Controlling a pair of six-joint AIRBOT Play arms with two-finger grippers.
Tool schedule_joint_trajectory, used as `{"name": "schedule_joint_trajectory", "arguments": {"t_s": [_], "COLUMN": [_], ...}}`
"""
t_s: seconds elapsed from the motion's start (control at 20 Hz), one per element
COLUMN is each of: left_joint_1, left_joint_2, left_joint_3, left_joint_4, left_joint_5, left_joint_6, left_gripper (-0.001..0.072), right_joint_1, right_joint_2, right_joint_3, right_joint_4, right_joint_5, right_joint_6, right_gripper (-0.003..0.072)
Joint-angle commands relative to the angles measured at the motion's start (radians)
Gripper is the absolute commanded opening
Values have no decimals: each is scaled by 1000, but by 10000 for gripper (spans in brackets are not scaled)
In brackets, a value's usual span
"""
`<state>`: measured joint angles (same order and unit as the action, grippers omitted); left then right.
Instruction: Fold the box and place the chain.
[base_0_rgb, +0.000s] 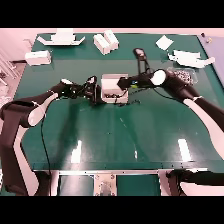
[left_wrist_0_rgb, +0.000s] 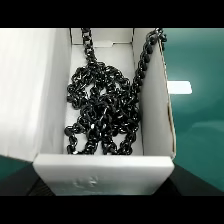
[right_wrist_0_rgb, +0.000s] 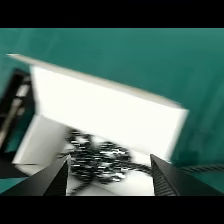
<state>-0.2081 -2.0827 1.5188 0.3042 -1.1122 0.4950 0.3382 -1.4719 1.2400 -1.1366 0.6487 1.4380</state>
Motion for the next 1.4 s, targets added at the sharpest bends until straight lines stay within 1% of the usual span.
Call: {"name": "schedule_joint_trajectory", "arguments": {"t_s": [0.0, 0.1, 0.15, 0.3, 0.4, 0.55, 0.6, 0.8, 1.0, 1.05, 1.1, 1.25, 1.35], "left_joint_1": [0, 0, 0, 0, 0, 0, 0, 0, 0, 0, 0, 0, 0], "left_joint_2": [1, 1, 1, 1, 1, 1, 1, 1, 1, 1, 1, 1, 1], "left_joint_3": [1, 1, 1, 1, 1, 1, 1, 1, 1, 1, 1, 1, 1], "left_joint_4": [0, 0, 0, 0, 0, 0, 0, 0, 0, 0, 0, 0, 0], "left_joint_5": [0, 0, 0, 0, 0, 0, 0, 0, 0, 0, 0, 0, 0], "left_joint_6": [0, 0, 0, 0, 0, 0, 0, 0, 0, 0, 0, 0, 0], "left_gripper": [526, 526, 526, 526, 525, 526, 526, 526, 526, 526, 525, 526, 526], "right_joint_1": [-146, -254, -305, -415, -449, -469, -476, -490, -472, -464, -456, -431, -429], "right_joint_2": [11, 11, 11, 11, 9, -2, -13, -91, -168, -189, -209, -269, -300], "right_joint_3": [-21, -70, -102, -186, -209, -211, -211, -211, -180, -157, -134, -60, -37], "right_joint_4": [-56, -61, -61, -60, -61, -58, -53, -46, 24, 31, 43, 68, 71], "right_joint_5": [55, 38, 9, -131, -215, -338, -362, -385, -433, -433, -432, -431, -431], "right_joint_6": [52, 77, 90, 162, 185, 187, 195, 266, 272, 272, 272, 272, 282], "right_gripper": [563, 563, 563, 561, 561, 561, 561, 561, 556, 497, 414, 393, 391]}}
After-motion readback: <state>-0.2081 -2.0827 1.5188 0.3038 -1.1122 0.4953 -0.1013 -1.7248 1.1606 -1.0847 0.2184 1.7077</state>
